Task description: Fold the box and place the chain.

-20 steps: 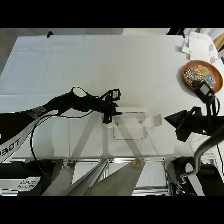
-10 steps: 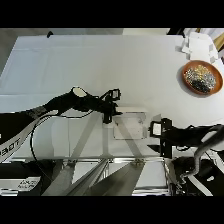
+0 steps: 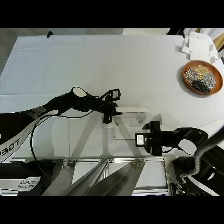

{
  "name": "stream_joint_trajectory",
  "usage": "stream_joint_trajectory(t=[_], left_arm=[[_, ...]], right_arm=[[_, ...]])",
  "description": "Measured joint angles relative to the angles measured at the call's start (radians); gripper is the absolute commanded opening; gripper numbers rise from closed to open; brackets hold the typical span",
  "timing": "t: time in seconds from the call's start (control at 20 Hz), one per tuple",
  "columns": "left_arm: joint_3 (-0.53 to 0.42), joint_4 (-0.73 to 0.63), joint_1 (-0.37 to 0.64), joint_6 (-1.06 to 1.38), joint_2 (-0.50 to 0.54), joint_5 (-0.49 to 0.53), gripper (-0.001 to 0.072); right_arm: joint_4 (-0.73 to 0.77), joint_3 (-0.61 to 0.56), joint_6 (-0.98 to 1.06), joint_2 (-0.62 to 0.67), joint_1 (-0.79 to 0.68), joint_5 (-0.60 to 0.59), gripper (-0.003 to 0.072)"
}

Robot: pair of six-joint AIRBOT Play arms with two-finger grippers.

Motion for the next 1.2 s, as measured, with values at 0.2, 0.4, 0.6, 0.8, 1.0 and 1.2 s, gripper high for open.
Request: stream_joint_trajectory(t=[0.2, 0.4, 0.6, 0.8, 1.0, 1.2], left_arm=[[0.0, 0.0, 0.0, 0.0, 0.0, 0.0, 0.0013], [0.0, 0.0, 0.0, 0.0, 0.0, 0.0, 0.0013], [0.0, -0.001, 0.0, 0.0, 0.0, 0.002, 0.0013], [0.0, 0.0, 0.0, 0.0, 0.0, 0.002, 0.0013], [0.0, 0.0, -0.001, 0.0, 0.0, 0.0, 0.0013], [0.0, 0.0, -0.001, 0.0, 0.0, 0.0, 0.0013]], right_arm=[[-0.04, -0.019, 0.014, -0.06, 0.026, -0.101, 0.0686], [-0.059, -0.025, 0.03, -0.082, 0.032, -0.193, 0.0686], [-0.092, -0.026, 0.033, -0.08, 0.034, -0.233, 0.0685], [-0.105, -0.024, 0.035, -0.04, 0.034, -0.26, 0.0685], [-0.104, -0.018, 0.035, 0.005, 0.034, -0.261, 0.0685], [-0.048, -0.013, 0.032, 0.02, -0.003, -0.256, 0.0685]])
